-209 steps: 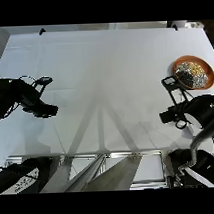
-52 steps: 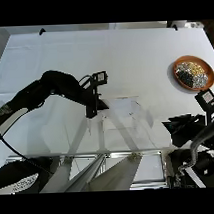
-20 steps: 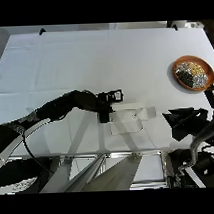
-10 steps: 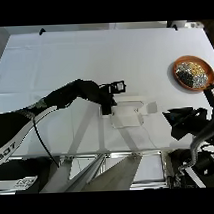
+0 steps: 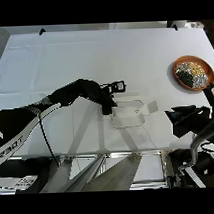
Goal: Fold the box and place the chain.
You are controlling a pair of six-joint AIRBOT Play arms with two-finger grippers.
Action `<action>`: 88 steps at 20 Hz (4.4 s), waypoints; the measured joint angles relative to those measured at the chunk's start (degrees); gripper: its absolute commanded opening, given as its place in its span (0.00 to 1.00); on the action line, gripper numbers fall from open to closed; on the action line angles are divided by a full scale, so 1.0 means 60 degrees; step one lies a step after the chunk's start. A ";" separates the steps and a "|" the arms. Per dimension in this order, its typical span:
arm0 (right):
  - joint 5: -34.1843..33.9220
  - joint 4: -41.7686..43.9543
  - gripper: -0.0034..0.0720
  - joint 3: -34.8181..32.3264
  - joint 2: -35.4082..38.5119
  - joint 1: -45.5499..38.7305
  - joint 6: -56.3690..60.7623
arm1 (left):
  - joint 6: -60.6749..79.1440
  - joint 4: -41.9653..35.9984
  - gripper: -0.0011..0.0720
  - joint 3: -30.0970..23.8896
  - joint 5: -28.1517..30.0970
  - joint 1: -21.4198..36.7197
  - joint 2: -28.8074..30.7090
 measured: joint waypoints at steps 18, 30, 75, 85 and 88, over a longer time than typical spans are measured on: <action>-0.0193 -0.0102 0.45 0.0000 0.0000 0.0000 0.0000 | 0.0000 0.0379 0.02 0.0007 0.0055 -0.0415 -0.0033; -0.0193 -0.0102 0.45 0.0000 0.0000 0.0000 0.0000 | -0.0004 0.0477 0.02 0.0007 -0.0047 -0.0419 -0.0029; -0.1861 0.1049 0.96 -0.2280 -0.4331 0.0000 -1.0557 | 0.0000 0.0484 0.03 0.0007 -0.0113 -0.0419 -0.0029; -0.3155 0.2703 0.97 -0.3020 -0.4623 0.0000 -1.2728 | -0.0004 0.0481 0.03 0.0007 -0.0113 -0.0419 -0.0029; -0.3220 0.2630 0.96 -0.3053 -0.4342 0.0000 -1.2870 | -0.0004 0.0481 0.03 0.0007 -0.0113 -0.0419 -0.0029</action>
